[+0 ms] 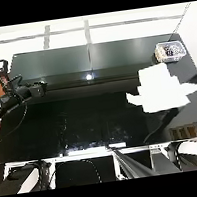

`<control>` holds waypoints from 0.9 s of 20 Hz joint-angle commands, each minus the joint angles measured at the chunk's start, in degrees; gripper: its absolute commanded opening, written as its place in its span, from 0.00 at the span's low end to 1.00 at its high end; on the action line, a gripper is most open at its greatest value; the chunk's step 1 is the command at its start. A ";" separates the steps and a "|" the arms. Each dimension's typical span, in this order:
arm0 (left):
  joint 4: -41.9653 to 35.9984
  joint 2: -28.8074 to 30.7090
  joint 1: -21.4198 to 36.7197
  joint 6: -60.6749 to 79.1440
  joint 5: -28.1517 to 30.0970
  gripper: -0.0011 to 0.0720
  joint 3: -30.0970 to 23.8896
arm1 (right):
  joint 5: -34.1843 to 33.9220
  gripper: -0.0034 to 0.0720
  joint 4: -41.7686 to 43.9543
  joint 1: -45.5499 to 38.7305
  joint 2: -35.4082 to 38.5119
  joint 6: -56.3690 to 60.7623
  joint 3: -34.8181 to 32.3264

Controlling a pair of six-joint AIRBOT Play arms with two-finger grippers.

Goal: Fold the box and place the chain.

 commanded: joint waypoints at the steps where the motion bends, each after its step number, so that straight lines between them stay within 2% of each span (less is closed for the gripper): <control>1: 0.00 -1.03 -0.02 0.74 -4.92 0.98 0.00 | -20.44 0.06 18.21 13.53 16.39 -6.10 -20.74; 3: -0.52 -3.10 -0.02 0.72 -8.22 0.98 0.00 | -30.08 0.06 28.59 23.37 21.99 -9.27 -30.82; 5: -4.57 -6.10 -0.02 1.44 -12.04 0.98 0.07 | -36.61 0.06 35.95 33.77 22.97 -11.80 -36.30; 9: -21.14 -13.79 -0.02 10.47 -19.93 0.98 0.63 | -45.46 0.06 36.81 50.53 22.86 -11.85 -37.24; 13: -32.72 -25.86 -3.15 12.26 -30.34 0.98 6.51 | -49.18 0.06 36.81 56.35 22.86 -10.97 -37.24; 14: -31.61 -29.42 -5.18 12.26 -31.95 0.98 9.81 | -49.24 0.06 36.81 56.94 22.86 -10.97 -37.24; 17: -22.16 -38.18 -11.23 9.11 -30.34 0.98 19.26 | -49.18 0.06 36.81 57.86 22.86 -10.45 -37.24; 18: -21.31 -40.54 -12.31 7.61 -31.01 0.98 21.62 | -49.22 0.06 36.83 57.88 22.86 -10.10 -37.24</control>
